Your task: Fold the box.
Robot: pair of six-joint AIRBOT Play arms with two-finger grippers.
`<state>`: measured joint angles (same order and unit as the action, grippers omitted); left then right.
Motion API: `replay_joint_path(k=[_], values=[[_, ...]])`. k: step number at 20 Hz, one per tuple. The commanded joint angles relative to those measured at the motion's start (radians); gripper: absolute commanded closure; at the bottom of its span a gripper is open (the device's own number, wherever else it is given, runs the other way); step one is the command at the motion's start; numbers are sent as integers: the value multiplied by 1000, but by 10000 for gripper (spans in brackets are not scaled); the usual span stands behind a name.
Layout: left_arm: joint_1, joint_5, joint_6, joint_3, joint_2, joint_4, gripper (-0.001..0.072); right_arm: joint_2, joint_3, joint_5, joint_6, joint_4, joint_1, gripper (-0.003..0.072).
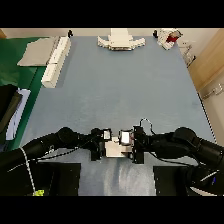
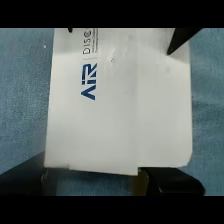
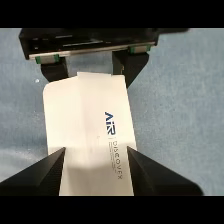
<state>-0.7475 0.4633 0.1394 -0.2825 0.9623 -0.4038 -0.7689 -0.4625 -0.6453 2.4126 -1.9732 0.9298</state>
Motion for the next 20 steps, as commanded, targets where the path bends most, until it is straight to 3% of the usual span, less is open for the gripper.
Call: replay_joint_path(k=[1,8,13,14,15,20], values=[[0,0,0,-1,-1,0,181,-9,0,2,28,39,8,90],[0,0,0,-1,-1,0,181,-9,1,37,-40,122,58,159],[0,0,0,-1,-1,0,181,-11,1,66,-299,404,162,169],[0,0,0,-1,-1,0,181,-11,1,65,-303,415,161,186],[0,0,0,-1,-1,0,181,-11,0,65,-303,415,161,291],[0,0,0,-1,-1,0,181,-3,0,65,-302,414,163,392]])
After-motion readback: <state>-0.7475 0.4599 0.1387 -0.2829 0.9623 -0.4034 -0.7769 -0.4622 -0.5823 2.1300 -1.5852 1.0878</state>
